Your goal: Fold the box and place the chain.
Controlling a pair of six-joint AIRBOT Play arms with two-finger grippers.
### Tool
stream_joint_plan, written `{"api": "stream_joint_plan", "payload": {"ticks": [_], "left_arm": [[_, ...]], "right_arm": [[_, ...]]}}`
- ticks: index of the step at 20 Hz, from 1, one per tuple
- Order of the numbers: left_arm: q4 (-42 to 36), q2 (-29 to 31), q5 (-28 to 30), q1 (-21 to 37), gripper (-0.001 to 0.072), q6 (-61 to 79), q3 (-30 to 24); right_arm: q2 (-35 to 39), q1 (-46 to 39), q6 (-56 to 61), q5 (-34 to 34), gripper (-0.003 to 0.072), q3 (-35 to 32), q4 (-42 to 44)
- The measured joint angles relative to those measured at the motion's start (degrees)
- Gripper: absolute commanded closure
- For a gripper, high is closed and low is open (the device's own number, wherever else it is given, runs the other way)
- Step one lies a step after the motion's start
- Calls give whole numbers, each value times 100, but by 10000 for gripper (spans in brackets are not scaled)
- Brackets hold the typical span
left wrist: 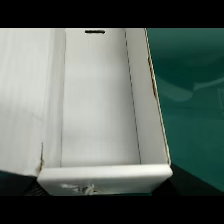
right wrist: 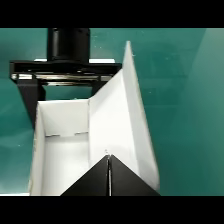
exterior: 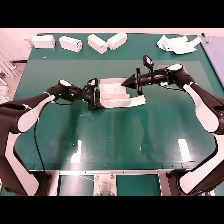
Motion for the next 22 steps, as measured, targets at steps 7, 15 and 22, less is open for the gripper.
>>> {"api": "stream_joint_plan", "payload": {"ticks": [7, 15, 22], "left_arm": [[2, 0, -2, 0, 75, 0, 0], [2, -2, -11, -2, 75, 2, 0], [4, 0, 4, 0, 75, 2, 0]], "right_arm": [[-675, 55, 400, -116, 675, 546, -431], [-883, 94, 535, -275, 676, 699, -1093], [-304, 9, 890, -76, 681, 1054, -1298]]}}
